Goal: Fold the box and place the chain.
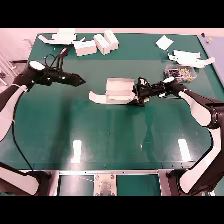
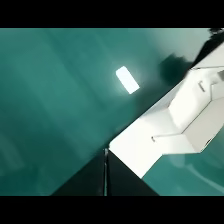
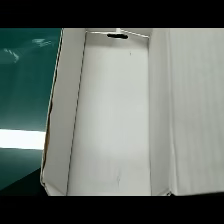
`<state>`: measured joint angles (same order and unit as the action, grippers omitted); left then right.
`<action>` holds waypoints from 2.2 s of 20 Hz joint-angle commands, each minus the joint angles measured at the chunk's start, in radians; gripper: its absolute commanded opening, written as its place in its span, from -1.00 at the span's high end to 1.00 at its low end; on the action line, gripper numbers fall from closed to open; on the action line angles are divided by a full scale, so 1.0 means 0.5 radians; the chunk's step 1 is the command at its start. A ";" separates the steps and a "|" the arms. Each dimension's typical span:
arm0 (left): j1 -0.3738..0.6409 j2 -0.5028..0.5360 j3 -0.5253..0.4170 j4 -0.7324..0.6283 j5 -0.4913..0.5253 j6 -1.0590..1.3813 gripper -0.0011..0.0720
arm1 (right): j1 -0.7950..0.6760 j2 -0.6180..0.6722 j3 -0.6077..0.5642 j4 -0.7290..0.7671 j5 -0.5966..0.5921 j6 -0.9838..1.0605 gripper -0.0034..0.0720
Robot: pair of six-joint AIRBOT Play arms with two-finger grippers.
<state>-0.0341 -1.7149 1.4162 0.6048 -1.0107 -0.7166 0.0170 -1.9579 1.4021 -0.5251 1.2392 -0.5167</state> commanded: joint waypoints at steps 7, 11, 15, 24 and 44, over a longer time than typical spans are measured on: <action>-0.056 -0.333 -0.003 -0.014 -0.167 -0.446 0.92 | 0.000 -0.001 0.000 0.001 0.000 0.001 -0.58; -0.177 -0.377 -0.002 -0.060 -0.155 -0.452 0.92 | 0.000 -0.001 0.000 0.001 0.000 0.001 -0.58; -0.226 -0.378 -0.003 -0.082 -0.164 -0.493 0.92 | 0.000 -0.001 0.000 0.001 0.000 0.002 -0.58; -0.266 -0.366 0.014 -0.395 -0.170 -0.412 0.58 | 0.000 -0.001 0.000 0.001 0.000 0.001 -0.58; -0.327 -0.352 0.060 -0.558 -0.229 -0.345 0.05 | 0.000 -0.001 0.000 0.001 0.000 0.002 -0.58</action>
<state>-0.1802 -1.8915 1.4296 0.3149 -1.1309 -0.8898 0.0170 -1.9579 1.4021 -0.5247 1.2388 -0.5163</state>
